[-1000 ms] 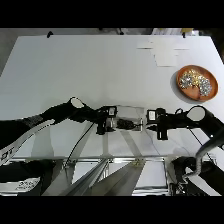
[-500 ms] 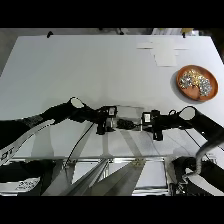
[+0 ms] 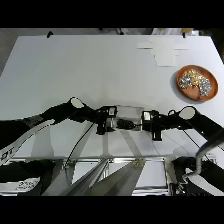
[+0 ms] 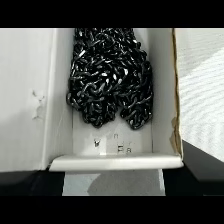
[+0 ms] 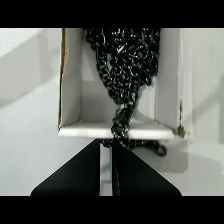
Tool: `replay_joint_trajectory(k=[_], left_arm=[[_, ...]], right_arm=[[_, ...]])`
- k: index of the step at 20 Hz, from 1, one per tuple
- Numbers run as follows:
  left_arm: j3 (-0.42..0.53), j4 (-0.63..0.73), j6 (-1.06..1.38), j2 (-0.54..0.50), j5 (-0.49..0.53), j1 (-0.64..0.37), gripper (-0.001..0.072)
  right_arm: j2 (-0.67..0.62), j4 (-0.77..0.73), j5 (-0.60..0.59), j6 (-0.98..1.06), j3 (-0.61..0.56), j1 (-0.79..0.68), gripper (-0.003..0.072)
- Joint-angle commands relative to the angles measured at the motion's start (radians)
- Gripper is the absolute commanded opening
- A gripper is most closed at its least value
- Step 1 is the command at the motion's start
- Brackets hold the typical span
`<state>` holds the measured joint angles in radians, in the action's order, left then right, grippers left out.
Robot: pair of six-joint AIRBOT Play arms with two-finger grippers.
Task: Fold the box and place the chain.
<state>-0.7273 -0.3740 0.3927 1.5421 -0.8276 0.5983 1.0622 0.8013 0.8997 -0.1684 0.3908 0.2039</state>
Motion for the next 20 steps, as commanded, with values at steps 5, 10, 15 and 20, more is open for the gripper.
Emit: replay_joint_trajectory(k=[5,10,15,20], left_arm=[[0.0,0.0,0.0,0.0,0.0,0.0,0.036],[0.0,0.0,0.0,0.0,0.0,0.0,0.036],[0.0,0.0,0.0,0.0,0.0,0.0,0.036],[0.0,0.0,0.0,0.0,0.0,0.0,0.036]], right_arm=[[-0.278,0.374,0.039,0.631,0.0,0.0,0.0016],[-0.454,0.136,0.168,0.647,0.032,0.0,0.0016],[-0.444,-0.3,0.098,0.609,0.101,0.0,0.0016],[-0.328,-0.368,0.048,0.566,0.101,0.043,0.0017]])
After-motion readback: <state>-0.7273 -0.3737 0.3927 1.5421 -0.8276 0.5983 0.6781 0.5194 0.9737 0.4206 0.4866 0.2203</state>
